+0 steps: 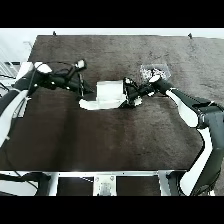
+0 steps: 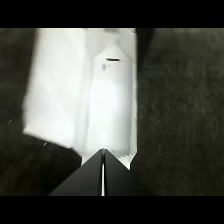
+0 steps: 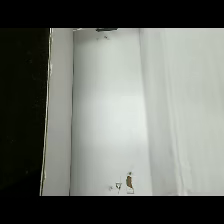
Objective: Fold the box and place the chain.
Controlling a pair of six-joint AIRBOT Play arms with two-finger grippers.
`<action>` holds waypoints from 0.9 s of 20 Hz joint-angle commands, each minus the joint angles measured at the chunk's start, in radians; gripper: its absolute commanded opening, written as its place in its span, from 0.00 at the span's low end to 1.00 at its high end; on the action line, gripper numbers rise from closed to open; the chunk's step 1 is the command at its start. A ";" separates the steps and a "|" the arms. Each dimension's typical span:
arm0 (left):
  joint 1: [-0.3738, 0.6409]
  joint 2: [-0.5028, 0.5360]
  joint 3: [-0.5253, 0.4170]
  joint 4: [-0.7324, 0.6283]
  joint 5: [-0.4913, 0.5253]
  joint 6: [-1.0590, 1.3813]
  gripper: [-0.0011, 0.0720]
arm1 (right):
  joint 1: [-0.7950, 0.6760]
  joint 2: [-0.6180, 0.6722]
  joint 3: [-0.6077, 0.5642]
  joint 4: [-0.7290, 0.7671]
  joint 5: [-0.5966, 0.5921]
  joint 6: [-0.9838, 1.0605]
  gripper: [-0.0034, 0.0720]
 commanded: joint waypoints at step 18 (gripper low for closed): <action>0.052 -0.139 -0.094 0.211 0.037 -0.989 0.03 | 0.001 -0.001 0.000 0.000 0.000 0.000 0.83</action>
